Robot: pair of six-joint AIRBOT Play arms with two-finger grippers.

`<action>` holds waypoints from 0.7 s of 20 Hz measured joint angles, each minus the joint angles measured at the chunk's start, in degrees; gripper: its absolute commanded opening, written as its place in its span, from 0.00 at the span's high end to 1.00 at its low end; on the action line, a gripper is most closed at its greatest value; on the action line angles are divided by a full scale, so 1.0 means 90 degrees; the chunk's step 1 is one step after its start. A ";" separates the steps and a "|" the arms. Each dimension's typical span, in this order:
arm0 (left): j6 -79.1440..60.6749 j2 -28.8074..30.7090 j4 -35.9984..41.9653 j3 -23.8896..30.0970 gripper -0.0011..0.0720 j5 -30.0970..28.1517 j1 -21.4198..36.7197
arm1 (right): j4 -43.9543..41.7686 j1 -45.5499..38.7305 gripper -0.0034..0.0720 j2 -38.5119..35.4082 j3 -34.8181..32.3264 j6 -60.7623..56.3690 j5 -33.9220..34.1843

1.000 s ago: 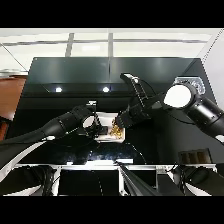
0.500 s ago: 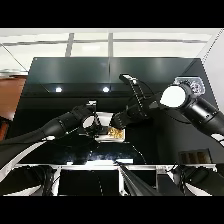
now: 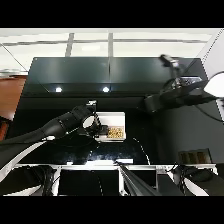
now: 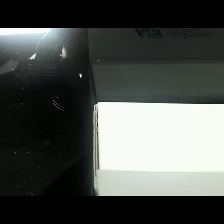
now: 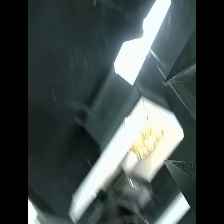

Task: Fold the box and place the chain.

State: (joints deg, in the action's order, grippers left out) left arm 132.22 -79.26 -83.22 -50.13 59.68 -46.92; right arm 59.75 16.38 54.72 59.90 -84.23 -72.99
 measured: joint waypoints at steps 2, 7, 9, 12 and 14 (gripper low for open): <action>0.0017 -0.0005 -0.0002 -0.0041 0.51 -0.0022 0.0000 | 0.0049 -0.0342 0.24 -0.0143 0.0000 0.0005 -0.0117; -0.0027 0.0007 -0.0080 -0.0510 0.06 0.0092 0.0002 | 0.0095 -0.0636 0.24 -0.0265 -0.0002 0.0007 -0.0214; -0.0316 0.0107 -0.0160 -0.0729 0.05 0.0415 0.0002 | 0.0104 -0.0673 0.24 -0.0279 -0.0002 0.0007 -0.0228; -0.1129 0.0563 -0.0539 -0.0882 0.04 0.1069 0.0046 | 0.0107 -0.0697 0.24 -0.0289 -0.0002 0.0010 -0.0245; -0.1877 0.0986 -0.0731 -0.0896 0.04 0.1566 0.0177 | 0.0165 -0.0704 0.24 -0.0291 -0.0002 0.0010 -0.0253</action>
